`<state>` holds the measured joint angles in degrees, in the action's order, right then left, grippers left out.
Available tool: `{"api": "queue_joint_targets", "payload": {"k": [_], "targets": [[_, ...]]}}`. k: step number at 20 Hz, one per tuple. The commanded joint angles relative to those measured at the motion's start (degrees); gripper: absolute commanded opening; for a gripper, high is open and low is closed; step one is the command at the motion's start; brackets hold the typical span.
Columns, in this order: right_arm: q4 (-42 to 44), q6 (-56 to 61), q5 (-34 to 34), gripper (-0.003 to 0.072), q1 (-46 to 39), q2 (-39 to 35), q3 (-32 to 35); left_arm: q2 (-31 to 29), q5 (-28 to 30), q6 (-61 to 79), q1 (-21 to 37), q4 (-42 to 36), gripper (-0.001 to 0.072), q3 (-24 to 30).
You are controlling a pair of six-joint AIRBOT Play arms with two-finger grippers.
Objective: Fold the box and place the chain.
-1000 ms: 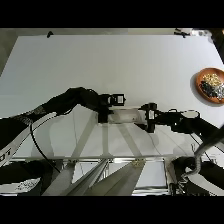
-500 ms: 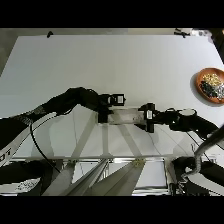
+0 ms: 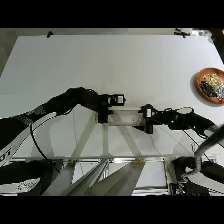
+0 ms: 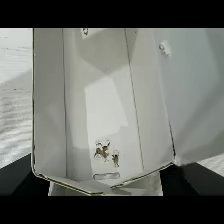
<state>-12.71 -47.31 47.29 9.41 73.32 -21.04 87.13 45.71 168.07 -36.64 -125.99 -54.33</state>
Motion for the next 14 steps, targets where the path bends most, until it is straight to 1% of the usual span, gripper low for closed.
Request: {"api": "queue_joint_targets", "payload": {"k": [1, 4, 6, 7, 10, 14], "targets": [[-0.8, 1.0, 0.5, 0.0652, 0.0, 0.2, -0.1, 0.0, -0.1, 0.0, 0.0, 0.0, 0.0010, 0.0], [-0.8, 0.9, 0.0, 0.0630, 0.0, 0.2, -0.1, 0.0, -0.1, 0.0, 0.0, 0.0, 0.0010, 0.0], [-0.8, 0.9, -0.4, 0.0534, 0.0, 0.2, -0.2, 0.0, -0.1, 0.0, 0.0, 0.0, 0.0010, 0.0], [-0.8, 0.7, -0.6, 0.0532, 0.0, 0.2, -0.2, 0.0, -0.1, 0.0, 0.0, 0.0, 0.0010, 0.0], [-0.8, 0.7, -1.2, 0.0495, 0.0, 0.3, -0.2, 0.0, -0.1, 0.0, 0.0, 0.0, 0.0010, 0.0], [-2.3, 0.3, -3.4, 0.0494, 0.0, 0.3, -0.2, 0.0, -0.1, 0.0, 0.0, 0.0, 0.0010, 0.0]]}}
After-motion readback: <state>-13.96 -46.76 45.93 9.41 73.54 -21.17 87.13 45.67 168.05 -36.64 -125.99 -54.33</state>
